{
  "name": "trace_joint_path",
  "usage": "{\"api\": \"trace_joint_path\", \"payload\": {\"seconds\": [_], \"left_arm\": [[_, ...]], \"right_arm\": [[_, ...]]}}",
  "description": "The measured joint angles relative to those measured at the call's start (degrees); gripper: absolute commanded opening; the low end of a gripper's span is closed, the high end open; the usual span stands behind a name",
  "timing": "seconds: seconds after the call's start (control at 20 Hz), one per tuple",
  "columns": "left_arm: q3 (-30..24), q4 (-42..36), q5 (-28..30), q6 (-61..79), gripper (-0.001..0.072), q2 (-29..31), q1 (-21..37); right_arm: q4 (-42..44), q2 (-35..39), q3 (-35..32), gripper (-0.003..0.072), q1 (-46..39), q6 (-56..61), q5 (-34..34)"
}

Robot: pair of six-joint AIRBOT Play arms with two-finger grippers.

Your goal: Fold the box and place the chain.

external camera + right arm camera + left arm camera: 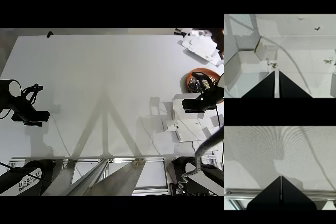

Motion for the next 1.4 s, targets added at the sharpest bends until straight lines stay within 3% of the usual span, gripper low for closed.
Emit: {"api": "trace_joint_path", "payload": {"seconds": [0.05, 0.15, 0.2, 0.3, 0.35, 0.75, 0.8, 1.1, 1.4], "left_arm": [[0.0, 0.0, 0.0, 0.0, 0.001, 0.0, 0.0], [0.0, 0.0, 0.0, 0.0, 0.001, 0.0, 0.0], [0.0, 0.0, 0.0, 0.0, 0.001, 0.0, 0.0], [0.0, 0.0, 0.0, 0.0, 0.001, 0.0, 0.0], [0.0, 0.0, 0.0, 0.0, 0.001, 0.0, 0.0], [0.0, 0.0, 0.0, 0.0, 0.001, 0.0, 0.0], [0.0, 0.0, 0.0, 0.0, 0.001, 0.0, 0.0], [0.0, 0.0, 0.0, 0.0, 0.001, 0.0, 0.0], [0.0, 0.0, 0.0, 0.0, 0.001, 0.0, 0.0]], "right_arm": [[0.0, 0.0, 0.0, 0.0094, 0.0, 0.0, 0.1], [0.0, 0.0, 0.0, 0.0279, 0.0, 0.0, 0.3], [0.0, 0.0, 0.0, 0.0295, 0.0, 0.0, 0.4], [-1.1, -0.1, 0.0, 0.0456, -0.1, -0.5, 0.6], [-2.5, -0.2, 0.0, 0.0488, -0.4, -0.9, 0.7], [-13.2, -0.7, 4.2, 0.051, -15.2, -4.6, 2.8], [-13.4, -1.0, 5.1, 0.0553, -17.4, -5.5, 2.8], [-9.9, -7.1, 13.7, 0.0551, -29.5, -12.9, 2.2], [-8.1, -16.9, 17.4, 0.0547, -33.7, -23.6, 2.3]]}}
